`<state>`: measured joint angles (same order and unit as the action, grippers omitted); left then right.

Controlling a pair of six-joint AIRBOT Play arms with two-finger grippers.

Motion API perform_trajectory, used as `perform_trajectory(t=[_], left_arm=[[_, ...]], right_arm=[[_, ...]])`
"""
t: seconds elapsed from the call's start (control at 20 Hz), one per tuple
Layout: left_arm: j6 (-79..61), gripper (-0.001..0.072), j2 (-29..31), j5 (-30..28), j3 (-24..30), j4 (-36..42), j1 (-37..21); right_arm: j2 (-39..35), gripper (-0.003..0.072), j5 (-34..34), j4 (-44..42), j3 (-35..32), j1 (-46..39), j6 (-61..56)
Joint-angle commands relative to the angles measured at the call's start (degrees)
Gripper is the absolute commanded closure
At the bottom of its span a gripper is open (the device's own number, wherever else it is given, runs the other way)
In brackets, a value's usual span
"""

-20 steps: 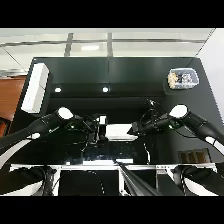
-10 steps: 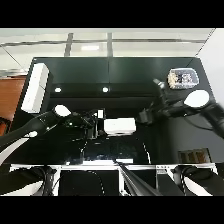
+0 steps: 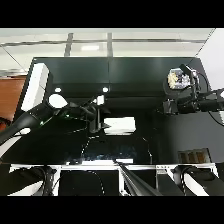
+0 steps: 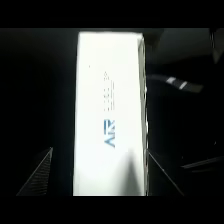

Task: Fold the box and place the chain.

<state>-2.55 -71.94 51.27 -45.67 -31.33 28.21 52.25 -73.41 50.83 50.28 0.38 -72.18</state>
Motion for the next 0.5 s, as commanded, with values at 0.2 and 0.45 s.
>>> perform_trajectory(t=[0.2,0.45], left_arm=[[15.3,0.0001,-13.2,-3.5,-13.0,-0.6,7.5],[17.6,0.0001,-16.9,3.4,-15.4,-0.6,7.5]], right_arm=[[-0.3,0.0671,4.4,4.5,0.2,-1.1,-4.2],[-0.3,0.0671,4.3,6.8,0.2,-1.1,-4.1]])
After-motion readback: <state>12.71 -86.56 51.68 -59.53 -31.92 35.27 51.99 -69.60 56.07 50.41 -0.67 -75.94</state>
